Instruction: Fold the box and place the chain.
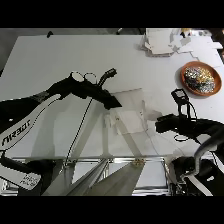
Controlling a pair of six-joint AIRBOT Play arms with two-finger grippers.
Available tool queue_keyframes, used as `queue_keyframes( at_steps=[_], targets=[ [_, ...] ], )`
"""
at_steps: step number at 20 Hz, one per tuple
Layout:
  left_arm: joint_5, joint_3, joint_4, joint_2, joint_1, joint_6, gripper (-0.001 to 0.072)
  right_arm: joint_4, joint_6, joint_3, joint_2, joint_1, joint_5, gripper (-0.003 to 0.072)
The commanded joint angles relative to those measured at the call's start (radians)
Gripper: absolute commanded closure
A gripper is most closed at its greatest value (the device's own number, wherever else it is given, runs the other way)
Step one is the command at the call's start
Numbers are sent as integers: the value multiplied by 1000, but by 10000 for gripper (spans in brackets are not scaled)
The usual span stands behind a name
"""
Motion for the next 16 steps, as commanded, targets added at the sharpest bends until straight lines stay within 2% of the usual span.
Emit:
queue_keyframes(
  at_steps=[1, 2, 4, 6, 11, 14, 16],
  targets=[
    [1, 0, 19, -3, 1, 109, 707, 26, -2, 0, 1, 0, -2, 666],
    [0, 0, 19, 3, 0, 136, 708, 40, -2, 1, 1, 0, -4, 637],
    [1, 0, 22, 32, 1, 181, 710, 52, -2, 19, 1, 0, 2, 458],
    [2, 0, 65, 84, 1, 181, 711, 50, -14, 66, 2, 0, 20, 339],
    [13, -28, 220, 213, -34, 152, 715, 18, -79, 178, 22, 0, 55, 329],
    [137, -111, 225, 230, -79, 235, 714, 7, -80, 178, 30, 0, 70, 329],
    [200, -155, 172, 229, -92, 294, 713, 7, -80, 178, 30, 0, 75, 330]
  ],
)
